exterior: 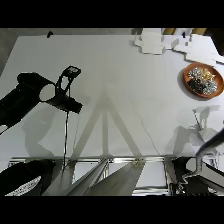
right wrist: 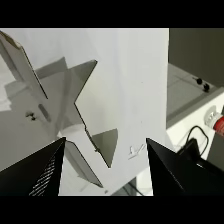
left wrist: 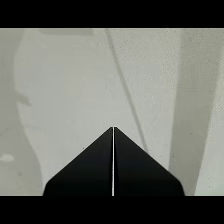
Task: Fold the box and place the chain.
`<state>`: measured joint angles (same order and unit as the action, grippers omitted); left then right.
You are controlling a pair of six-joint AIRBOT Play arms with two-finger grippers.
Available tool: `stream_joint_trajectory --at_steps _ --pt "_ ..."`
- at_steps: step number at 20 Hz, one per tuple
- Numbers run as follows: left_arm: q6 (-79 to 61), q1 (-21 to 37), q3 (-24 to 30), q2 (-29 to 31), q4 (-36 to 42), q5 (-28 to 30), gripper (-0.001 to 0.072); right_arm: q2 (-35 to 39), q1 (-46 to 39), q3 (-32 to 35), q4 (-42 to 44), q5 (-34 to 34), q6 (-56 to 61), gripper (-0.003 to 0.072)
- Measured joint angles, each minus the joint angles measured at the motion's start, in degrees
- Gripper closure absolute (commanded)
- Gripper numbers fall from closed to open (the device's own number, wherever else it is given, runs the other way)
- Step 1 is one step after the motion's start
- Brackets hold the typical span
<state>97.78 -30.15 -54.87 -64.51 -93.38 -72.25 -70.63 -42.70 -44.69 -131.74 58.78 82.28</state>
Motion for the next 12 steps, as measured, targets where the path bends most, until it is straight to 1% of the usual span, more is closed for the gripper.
stream_joint_trajectory --at_steps 1,4,5,6,7,10,12 --pt "0.00 0.00 0.00 0.00 0.00 0.00 0.0702 -0.68 -0.50 0.00 -0.50 -0.02 0.20 0.0349" --pt "-0.02 0.00 0.00 0.00 0.00 0.00 0.0702 -2.14 -1.18 0.00 -0.98 -0.46 2.27 0.0352" --pt "0.00 0.00 0.00 0.00 0.00 0.00 0.0702 -2.43 -1.33 0.00 -1.11 -0.55 3.17 0.0377" --pt "0.00 0.00 0.00 0.00 -0.02 0.00 0.0702 -2.64 -1.44 0.00 -1.31 -0.61 3.82 0.0468" --pt "0.00 0.00 0.00 0.00 -0.02 0.00 0.0702 -2.80 -1.51 0.00 -1.51 -0.63 4.42 0.0506" --pt "0.00 0.00 0.00 0.00 -0.02 0.00 0.0702 -3.04 -1.62 0.00 -1.97 -2.25 5.35 0.0512" --pt "0.00 0.00 0.00 0.00 0.00 0.00 0.0702 -3.15 -1.62 0.00 -1.99 -3.69 5.79 0.0549"
